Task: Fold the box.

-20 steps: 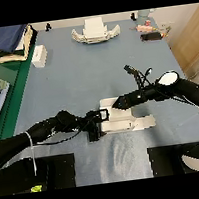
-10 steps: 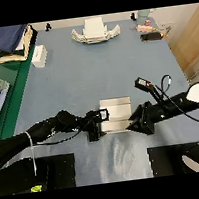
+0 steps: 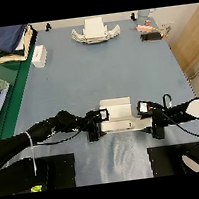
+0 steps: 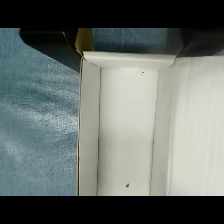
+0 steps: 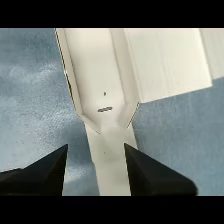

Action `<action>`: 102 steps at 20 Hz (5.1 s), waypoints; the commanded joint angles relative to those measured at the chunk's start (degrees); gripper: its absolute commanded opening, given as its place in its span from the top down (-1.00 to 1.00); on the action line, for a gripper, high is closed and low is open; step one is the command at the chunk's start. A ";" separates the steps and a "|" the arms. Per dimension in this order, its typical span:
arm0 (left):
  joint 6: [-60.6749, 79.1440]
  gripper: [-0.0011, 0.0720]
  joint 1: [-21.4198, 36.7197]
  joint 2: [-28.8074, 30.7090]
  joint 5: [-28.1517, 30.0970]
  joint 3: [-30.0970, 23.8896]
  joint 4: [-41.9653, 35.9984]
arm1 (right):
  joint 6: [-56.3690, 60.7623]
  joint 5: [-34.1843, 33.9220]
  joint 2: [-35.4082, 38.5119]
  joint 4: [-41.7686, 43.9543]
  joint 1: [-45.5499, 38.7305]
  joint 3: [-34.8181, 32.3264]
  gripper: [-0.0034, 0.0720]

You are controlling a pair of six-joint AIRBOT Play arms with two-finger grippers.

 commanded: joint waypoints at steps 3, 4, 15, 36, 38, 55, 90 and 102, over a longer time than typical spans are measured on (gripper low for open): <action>0.00 -0.30 0.00 -0.04 0.00 0.02 0.00 | -14.64 -10.45 -5.90 4.81 0.61 -2.12 -0.53; 0.00 -0.30 0.00 -0.04 0.00 0.02 0.00 | -15.54 -12.02 -7.06 4.92 1.25 -2.14 -0.44; 0.00 -0.30 0.00 -0.04 0.00 0.02 0.00 | -18.91 -14.64 -10.51 13.00 5.49 -2.12 0.49; 0.00 -0.30 0.00 -0.04 0.00 0.02 0.00 | -9.27 -14.75 -9.94 9.97 6.99 -2.08 -0.30; 0.00 -0.30 0.00 -0.04 0.00 0.02 0.00 | -2.43 -14.08 -6.56 6.71 6.99 -2.05 0.28; 0.00 -0.30 0.00 -0.04 0.00 0.02 0.00 | 94.36 1.53 -1.68 -32.04 0.42 0.59 0.90; 0.00 -0.30 0.00 -0.04 0.00 0.04 0.00 | 68.17 -3.56 -8.11 2.78 1.40 3.17 0.25; 0.00 -0.30 0.00 -0.04 0.00 0.02 0.00 | 72.06 0.57 -7.52 1.09 1.40 6.82 0.25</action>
